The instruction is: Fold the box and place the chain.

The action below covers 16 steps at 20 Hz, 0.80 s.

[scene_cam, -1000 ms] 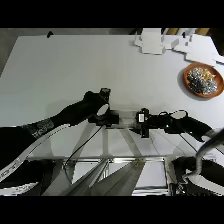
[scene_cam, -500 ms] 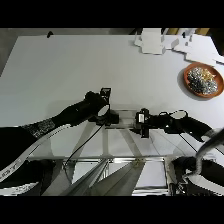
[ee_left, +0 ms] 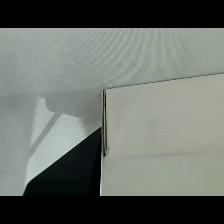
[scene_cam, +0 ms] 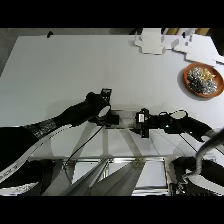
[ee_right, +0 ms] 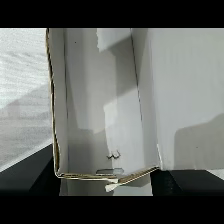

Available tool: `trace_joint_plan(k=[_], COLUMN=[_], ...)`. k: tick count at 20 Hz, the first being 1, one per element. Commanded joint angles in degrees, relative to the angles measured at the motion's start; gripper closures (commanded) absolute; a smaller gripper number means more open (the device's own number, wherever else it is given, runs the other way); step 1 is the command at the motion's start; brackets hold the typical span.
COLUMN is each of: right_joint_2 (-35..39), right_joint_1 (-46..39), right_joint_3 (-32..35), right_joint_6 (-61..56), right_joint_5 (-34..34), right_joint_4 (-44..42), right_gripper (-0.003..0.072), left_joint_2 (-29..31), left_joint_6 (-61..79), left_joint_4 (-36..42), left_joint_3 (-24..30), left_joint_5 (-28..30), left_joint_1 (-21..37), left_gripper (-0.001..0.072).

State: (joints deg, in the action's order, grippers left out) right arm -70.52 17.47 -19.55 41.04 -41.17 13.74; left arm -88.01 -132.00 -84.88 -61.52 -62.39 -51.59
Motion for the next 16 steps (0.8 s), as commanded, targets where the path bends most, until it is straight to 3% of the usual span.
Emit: trace_joint_plan(k=[1, 3, 5, 8, 10, 12, 16], right_joint_2=[0.0, 0.0, 0.0, 0.0, 0.0, 0.0, 0.0], right_joint_1=[0.0, 0.0, 0.0, 0.0, 0.0, 0.0, 0.0], right_joint_3=[0.0, 0.0, 0.0, 0.0, 0.0, 0.0, 0.0], right_joint_6=[0.0, 0.0, 0.0, 0.0, 0.0, 0.0, 0.0], right_joint_5=[0.0, 0.0, 0.0, 0.0, 0.0, 0.0, 0.0], right_joint_4=[0.0, 0.0, 0.0, 0.0, 0.0, 0.0, 0.0], right_gripper=[0.0387, 0.0387, 0.0387, 0.0387, 0.0387, 0.0387, 0.0387], left_joint_2=[-0.3, -0.6, -0.8, -0.8, -0.8, -0.3, 2.8], left_joint_6=[0.0, 0.0, 0.0, -0.6, -0.7, -0.7, 2.1], left_joint_4=[0.2, 0.2, 0.6, 0.6, 0.6, 0.6, 0.5], left_joint_3=[0.0, 0.0, 0.0, 0.0, 0.0, 0.0, 0.0], left_joint_5=[0.0, -0.1, -0.3, -0.6, -0.6, -0.7, -2.3], left_joint_1=[-0.3, -0.6, -0.7, -0.6, -0.6, -0.6, 0.7], left_gripper=[0.0562, 0.0566, 0.0704, 0.0708, 0.0644, 0.0442, 0.0419])
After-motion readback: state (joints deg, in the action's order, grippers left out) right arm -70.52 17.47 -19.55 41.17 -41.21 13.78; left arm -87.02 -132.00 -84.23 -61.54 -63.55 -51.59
